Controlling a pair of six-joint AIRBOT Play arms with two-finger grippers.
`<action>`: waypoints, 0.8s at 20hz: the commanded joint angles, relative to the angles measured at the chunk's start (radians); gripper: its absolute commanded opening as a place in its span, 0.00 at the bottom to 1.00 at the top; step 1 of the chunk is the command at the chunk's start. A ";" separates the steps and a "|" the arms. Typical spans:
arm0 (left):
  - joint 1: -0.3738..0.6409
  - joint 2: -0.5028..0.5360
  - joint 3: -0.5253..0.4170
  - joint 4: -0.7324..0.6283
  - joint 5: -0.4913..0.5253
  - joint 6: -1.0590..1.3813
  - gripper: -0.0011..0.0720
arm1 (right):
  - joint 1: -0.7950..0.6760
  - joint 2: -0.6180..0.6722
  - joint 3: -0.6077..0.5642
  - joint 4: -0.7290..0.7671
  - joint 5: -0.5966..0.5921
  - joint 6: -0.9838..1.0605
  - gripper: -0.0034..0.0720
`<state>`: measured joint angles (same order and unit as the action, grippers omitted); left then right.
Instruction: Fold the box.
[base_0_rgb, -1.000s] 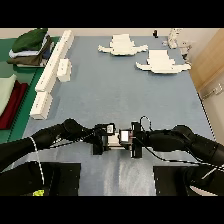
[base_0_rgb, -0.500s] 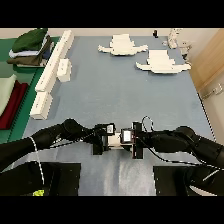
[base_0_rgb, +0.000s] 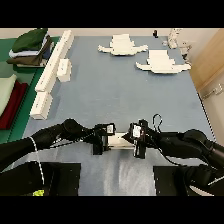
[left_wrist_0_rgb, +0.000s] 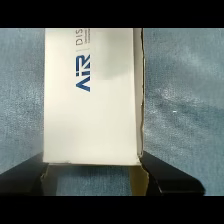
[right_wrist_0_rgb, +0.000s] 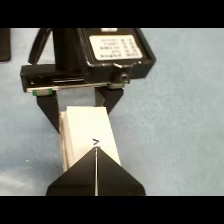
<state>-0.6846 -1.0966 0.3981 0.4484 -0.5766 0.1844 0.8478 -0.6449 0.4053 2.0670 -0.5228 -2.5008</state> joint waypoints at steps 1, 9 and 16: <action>0.000 0.000 0.000 0.000 0.000 0.000 0.71 | 0.002 0.023 -0.015 -0.185 0.036 0.067 0.06; 0.000 0.000 0.000 0.000 0.000 0.000 0.71 | 0.296 0.025 -0.014 -0.939 -0.035 0.829 0.05; 0.000 0.000 0.000 0.000 0.000 0.000 0.71 | 0.469 0.021 -0.100 -1.249 -0.032 1.328 0.05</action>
<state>-0.6846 -1.0966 0.3981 0.4480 -0.5766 0.1844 1.2667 -0.6231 0.3428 1.0004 -0.5652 -1.4315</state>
